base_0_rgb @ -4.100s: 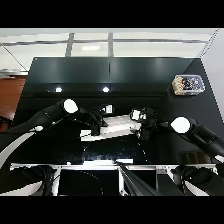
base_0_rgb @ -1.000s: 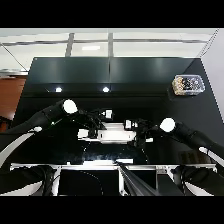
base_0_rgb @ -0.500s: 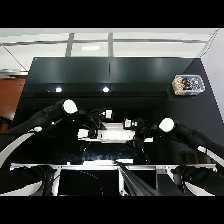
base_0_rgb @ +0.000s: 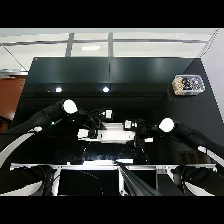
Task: Fold the box and place the chain.
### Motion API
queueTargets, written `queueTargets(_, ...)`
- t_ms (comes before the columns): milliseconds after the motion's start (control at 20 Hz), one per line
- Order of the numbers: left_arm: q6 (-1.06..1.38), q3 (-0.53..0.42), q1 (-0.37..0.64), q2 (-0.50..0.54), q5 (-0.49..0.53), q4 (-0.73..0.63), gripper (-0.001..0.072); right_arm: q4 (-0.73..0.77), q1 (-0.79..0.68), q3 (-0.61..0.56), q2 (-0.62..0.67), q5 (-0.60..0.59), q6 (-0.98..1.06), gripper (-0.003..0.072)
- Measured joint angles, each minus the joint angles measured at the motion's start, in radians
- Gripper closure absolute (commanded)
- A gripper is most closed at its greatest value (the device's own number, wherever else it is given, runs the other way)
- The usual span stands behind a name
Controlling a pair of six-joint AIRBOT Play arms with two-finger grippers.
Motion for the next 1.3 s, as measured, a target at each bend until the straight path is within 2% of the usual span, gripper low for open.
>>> queueTargets(50, 0.000, 0.000, 0.000, 0.000, 0.000, 0.000, 0.0682, -0.001, 0.000, 0.000, 0.000, 0.001, 0.001, -0.0010)
queueTargets(150, 0.000, 0.000, 0.000, 0.000, 0.000, 0.000, 0.0682, -0.002, -0.001, 0.000, 0.001, 0.002, 0.003, 0.0094)
queueTargets(250, 0.000, 0.000, 0.000, 0.000, 0.000, 0.000, 0.0682, -0.004, -0.001, 0.000, 0.001, 0.003, 0.004, 0.0117)
queueTargets(300, 0.000, 0.000, 0.000, 0.000, 0.000, 0.000, 0.0682, -0.005, -0.001, 0.000, 0.001, 0.004, 0.004, 0.0272)
queueTargets(350, 0.000, 0.000, 0.000, 0.000, -0.001, 0.000, 0.0682, -0.004, -0.001, 0.000, 0.001, 0.004, 0.007, 0.0341)
queueTargets(550, 0.000, 0.000, 0.000, 0.000, -0.001, 0.000, 0.0678, -0.003, -0.001, 0.000, 0.001, 0.011, 0.008, 0.0342)
queueTargets(600, 0.000, 0.000, 0.000, 0.000, 0.000, 0.000, 0.0614, -0.003, -0.001, 0.000, 0.001, 0.013, 0.008, 0.0342)
queueTargets(700, 0.003, -0.002, -0.001, -0.001, -0.012, 0.031, 0.0223, -0.005, -0.001, 0.000, 0.001, 0.017, 0.007, 0.0343)
queueTargets(800, -0.002, 0.000, 0.000, 0.011, 0.003, 0.012, 0.0198, -0.005, -0.001, 0.000, 0.001, 0.017, 0.007, 0.0347)
queueTargets(850, -0.009, 0.000, 0.000, 0.022, -0.013, 0.030, 0.0197, -0.005, -0.001, 0.000, 0.001, 0.016, 0.007, 0.0449)
queueTargets(900, -0.024, 0.000, 0.001, 0.037, -0.006, 0.033, 0.0198, -0.006, -0.001, 0.000, 0.001, 0.016, 0.007, 0.0541)
queueTargets(1150, -0.208, 0.000, 0.026, 0.163, -0.033, 0.137, 0.0214, -0.006, -0.001, 0.000, 0.001, 0.014, 0.007, 0.0556)
queueTargets(1200, -0.269, 0.000, 0.036, 0.196, -0.057, 0.159, 0.0274, -0.006, -0.001, 0.000, 0.001, 0.014, 0.007, 0.0556)
queueTargets(1250, -0.336, 0.000, 0.045, 0.225, -0.086, 0.178, 0.0539, -0.006, -0.001, 0.000, 0.002, 0.014, 0.007, 0.0556)
queueTargets(1300, -0.414, 0.000, 0.053, 0.250, -0.114, 0.191, 0.0681, -0.006, -0.001, 0.000, 0.001, 0.014, 0.007, 0.0557)
